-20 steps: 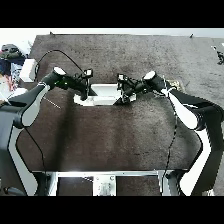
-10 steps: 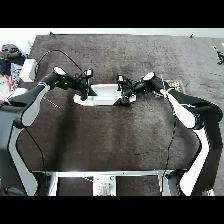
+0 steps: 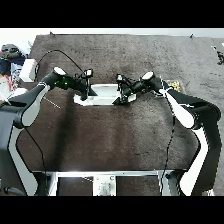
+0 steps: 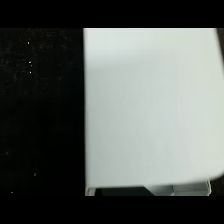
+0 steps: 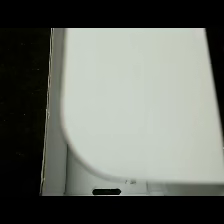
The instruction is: Fold the box and place the chain.
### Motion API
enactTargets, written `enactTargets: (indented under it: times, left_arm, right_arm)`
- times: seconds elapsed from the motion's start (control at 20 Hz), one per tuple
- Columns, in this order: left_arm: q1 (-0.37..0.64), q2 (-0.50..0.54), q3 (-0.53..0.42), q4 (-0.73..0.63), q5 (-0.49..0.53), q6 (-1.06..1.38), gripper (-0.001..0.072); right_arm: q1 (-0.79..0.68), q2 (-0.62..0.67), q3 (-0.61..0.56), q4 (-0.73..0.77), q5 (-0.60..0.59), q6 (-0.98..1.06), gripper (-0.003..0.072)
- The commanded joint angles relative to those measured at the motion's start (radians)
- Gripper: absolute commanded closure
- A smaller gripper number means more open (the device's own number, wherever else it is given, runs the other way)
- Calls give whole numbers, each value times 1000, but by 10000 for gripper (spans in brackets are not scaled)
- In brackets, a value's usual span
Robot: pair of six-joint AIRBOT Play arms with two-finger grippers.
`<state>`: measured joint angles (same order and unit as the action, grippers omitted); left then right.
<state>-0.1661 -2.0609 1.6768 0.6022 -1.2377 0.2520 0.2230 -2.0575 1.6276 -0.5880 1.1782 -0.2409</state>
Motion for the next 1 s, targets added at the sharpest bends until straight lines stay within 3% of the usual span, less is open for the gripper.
enactTargets:
  times: [0.0, 0.95]
  left_arm:
    - [1, -1, 0, 0, 0, 0, 697]
    - [1, -1, 0, 0, 0, 0, 697]
  right_arm:
    - [3, -4, 1, 1, -11, 2, 107]
    - [-4, -18, 1, -37, -14, 40, 108]
